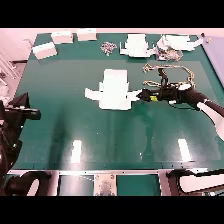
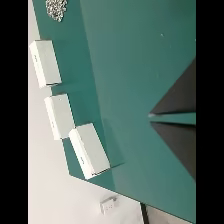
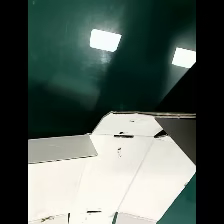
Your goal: Fold the box and place the chain.
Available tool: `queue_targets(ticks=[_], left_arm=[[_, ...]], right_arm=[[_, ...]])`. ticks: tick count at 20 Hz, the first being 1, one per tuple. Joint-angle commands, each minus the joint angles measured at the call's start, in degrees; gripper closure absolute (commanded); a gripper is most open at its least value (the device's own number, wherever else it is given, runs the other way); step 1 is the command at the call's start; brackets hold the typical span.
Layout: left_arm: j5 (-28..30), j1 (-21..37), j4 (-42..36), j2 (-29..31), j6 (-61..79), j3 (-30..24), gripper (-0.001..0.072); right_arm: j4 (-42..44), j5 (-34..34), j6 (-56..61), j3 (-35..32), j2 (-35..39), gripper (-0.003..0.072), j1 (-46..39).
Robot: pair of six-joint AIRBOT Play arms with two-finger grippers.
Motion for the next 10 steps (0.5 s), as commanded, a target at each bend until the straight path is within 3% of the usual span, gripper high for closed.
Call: queue_targets(ticks=[1, 2, 10], left_arm=[[-2.21, 0.02, -0.02, 0.04, -0.04, 0.04, -0.0011], [-2.67, 0.02, -0.02, 0.04, -0.61, 0.07, 0.0015], [-8.31, 0.02, -0.09, 0.04, -3.19, 0.15, 0.0016]], right_arm=[[-0.26, -0.42, -0.72, -0.09, -0.44, 0.0683, 0.66], [-0.33, -0.44, -0.7, 0.04, -0.81, 0.0683, 1.16], [-0.2, -0.42, -0.9, 1.16, -1.2, 0.0683, 2.38]])
